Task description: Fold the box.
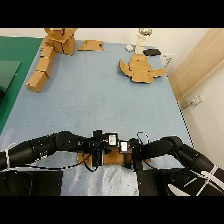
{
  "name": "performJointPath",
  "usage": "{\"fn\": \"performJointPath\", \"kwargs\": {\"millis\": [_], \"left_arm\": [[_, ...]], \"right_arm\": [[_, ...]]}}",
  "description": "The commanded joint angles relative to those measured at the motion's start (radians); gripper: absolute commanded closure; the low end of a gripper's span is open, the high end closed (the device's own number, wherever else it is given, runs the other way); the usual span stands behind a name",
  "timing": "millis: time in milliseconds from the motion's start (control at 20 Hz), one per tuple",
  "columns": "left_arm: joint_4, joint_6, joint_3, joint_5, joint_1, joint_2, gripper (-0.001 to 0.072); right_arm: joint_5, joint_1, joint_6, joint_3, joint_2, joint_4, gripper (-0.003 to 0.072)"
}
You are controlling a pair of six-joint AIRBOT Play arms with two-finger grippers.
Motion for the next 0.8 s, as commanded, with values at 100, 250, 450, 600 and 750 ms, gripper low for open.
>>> {"fn": "performJointPath", "kwargs": {"millis": [100,250,450,600,750], "left_arm": [[0.000,0.000,0.001,0.000,0.000,0.000,0.0696],[0.000,0.000,0.001,0.000,0.000,0.000,0.0696],[0.000,0.000,0.001,0.000,0.000,0.000,0.0696],[0.000,0.000,0.001,0.000,0.000,0.000,0.0696],[0.000,0.000,0.001,0.000,0.000,0.000,0.0695]], "right_arm": [[0.020,-0.001,-0.003,-0.007,-0.005,0.001,0.0047],[0.021,-0.001,-0.003,-0.007,-0.005,0.001,0.0080],[0.018,0.000,-0.002,-0.007,-0.005,0.001,0.0177],[0.018,0.002,-0.002,-0.007,-0.005,0.002,0.0177],[0.020,0.002,-0.002,-0.007,-0.005,0.000,0.0177]]}}
